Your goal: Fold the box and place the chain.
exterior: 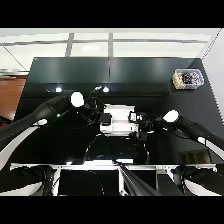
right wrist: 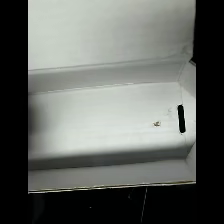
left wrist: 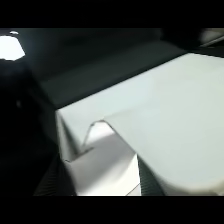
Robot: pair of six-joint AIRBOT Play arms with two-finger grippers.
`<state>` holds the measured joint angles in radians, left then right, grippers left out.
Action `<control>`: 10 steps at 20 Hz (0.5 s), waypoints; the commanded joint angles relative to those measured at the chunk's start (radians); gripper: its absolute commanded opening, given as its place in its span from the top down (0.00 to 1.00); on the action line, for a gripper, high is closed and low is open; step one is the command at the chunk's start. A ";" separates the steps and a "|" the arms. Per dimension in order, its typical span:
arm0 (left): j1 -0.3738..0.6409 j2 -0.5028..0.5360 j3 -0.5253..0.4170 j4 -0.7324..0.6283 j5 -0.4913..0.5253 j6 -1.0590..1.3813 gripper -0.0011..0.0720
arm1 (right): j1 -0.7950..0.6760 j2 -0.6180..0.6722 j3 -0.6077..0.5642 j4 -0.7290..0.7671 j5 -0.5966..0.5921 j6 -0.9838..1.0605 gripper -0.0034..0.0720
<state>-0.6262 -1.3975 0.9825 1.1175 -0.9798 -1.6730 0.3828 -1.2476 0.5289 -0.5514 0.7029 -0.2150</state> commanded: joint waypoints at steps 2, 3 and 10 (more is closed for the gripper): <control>-0.085 -0.027 0.041 0.279 0.001 -0.201 0.26 | 0.000 0.000 0.000 0.000 0.000 0.000 0.87; -0.100 -0.040 0.052 0.298 -0.004 -0.202 0.26 | 0.000 0.000 0.000 0.000 0.000 0.000 0.87; -0.158 -0.151 0.152 0.401 -0.156 -0.354 0.26 | 0.000 0.000 0.000 0.000 0.000 0.000 0.87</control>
